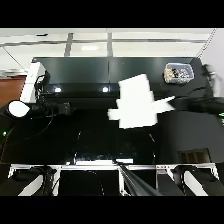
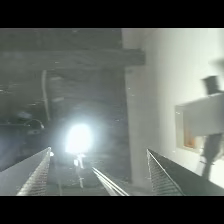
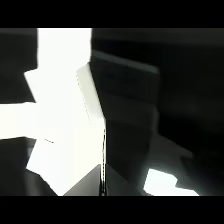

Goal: Fold the box and place the chain.

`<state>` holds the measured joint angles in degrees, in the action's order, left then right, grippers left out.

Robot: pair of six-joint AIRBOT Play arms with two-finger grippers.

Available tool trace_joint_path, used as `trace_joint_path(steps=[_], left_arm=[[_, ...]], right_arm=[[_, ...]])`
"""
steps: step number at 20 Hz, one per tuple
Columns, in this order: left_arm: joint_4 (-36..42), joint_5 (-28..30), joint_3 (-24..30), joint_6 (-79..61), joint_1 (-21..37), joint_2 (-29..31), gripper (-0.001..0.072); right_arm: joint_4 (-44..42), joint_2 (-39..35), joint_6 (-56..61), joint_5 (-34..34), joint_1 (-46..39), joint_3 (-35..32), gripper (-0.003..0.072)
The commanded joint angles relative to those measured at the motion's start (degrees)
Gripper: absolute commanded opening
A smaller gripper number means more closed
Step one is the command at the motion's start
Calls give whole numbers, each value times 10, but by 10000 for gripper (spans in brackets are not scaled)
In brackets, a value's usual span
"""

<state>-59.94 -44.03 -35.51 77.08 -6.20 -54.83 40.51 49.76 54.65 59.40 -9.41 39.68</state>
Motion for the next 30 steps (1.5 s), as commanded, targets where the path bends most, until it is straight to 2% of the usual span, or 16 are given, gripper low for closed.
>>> trace_joint_path(steps=[1, 3, 5, 7, 10, 13, 16, 18, 19, 20, 22, 24, 26, 27, 29, 30], left_arm=[[34, 1, 0, -22, -23, -14, 704], [55, 0, 0, -35, -42, -28, 704], [104, -20, -11, -90, -46, -52, 702], [127, -68, -47, -126, -40, -102, 689], [148, -156, -131, -127, -19, -212, 689], [262, -251, -196, -198, -5, -316, 689], [274, -294, -253, -226, -19, -389, 682], [272, -355, -293, -265, -35, -430, 595], [264, -386, -311, -284, -42, -447, 592], [246, -416, -329, -299, -49, -461, 506], [196, -441, -349, -328, -58, -472, 459], [166, -450, -358, -363, -60, -472, 332], [170, -450, -360, -399, -59, -472, 89], [177, -448, -360, -416, -59, -472, 41], [207, -440, -360, -438, -59, -472, 30], [219, -435, -362, -442, -59, -472, 29]], right_arm=[[-99, -13, 7, -198, 174, -103, 20], [-109, -13, 24, -297, 251, -152, 20], [-120, -13, 33, -342, 295, -183, 20], [-119, -13, 33, -343, 312, -195, 20], [-119, -13, 32, -342, 315, -196, 20], [-120, -13, 33, -341, 315, -196, 20], [-120, -13, 33, -338, 315, -196, 21], [-120, -13, 33, -337, 315, -196, 20], [-120, -13, 33, -337, 315, -196, 21], [-120, -13, 33, -336, 315, -196, 20], [-120, -13, 33, -333, 315, -196, 20], [-120, -13, 33, -330, 315, -196, 21], [-120, -13, 33, -331, 315, -196, 20], [-120, -13, 32, -330, 315, -196, 21], [-113, -13, 31, -327, 315, -196, 22], [-106, -13, 30, -327, 315, -196, 97]])
